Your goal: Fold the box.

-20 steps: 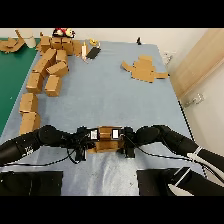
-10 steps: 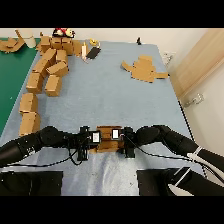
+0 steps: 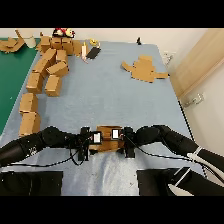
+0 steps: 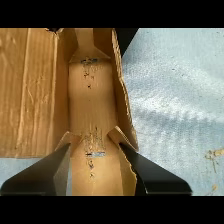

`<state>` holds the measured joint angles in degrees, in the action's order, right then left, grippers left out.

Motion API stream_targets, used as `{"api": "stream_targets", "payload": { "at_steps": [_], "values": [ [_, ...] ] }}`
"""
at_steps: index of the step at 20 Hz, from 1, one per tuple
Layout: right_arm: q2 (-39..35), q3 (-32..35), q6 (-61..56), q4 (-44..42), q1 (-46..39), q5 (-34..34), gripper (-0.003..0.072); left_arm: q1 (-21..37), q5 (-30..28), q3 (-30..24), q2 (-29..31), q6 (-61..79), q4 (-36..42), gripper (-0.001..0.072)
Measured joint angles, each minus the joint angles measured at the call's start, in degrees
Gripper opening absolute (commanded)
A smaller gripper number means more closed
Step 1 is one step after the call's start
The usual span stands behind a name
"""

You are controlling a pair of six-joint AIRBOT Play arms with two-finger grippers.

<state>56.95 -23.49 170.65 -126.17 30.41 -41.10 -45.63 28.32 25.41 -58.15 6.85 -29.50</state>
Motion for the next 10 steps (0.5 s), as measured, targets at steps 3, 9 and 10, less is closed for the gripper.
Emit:
{"api": "stream_targets", "payload": {
  "at_steps": [3,9,10],
  "values": [
    [0.0,0.0,0.0,0.0,0.0,0.0,0.0473,-0.1,0.0,0.0,0.0,0.0,0.2,0.0473],
    [0.0,0.0,0.0,0.0,0.0,0.0,0.0473,-0.1,0.1,0.0,0.0,-0.3,-0.3,0.0019],
    [0.0,0.0,0.0,0.0,0.0,0.0,0.0473,-0.1,0.3,0.0,0.2,-1.1,-1.0,0.0010]
  ]
}}
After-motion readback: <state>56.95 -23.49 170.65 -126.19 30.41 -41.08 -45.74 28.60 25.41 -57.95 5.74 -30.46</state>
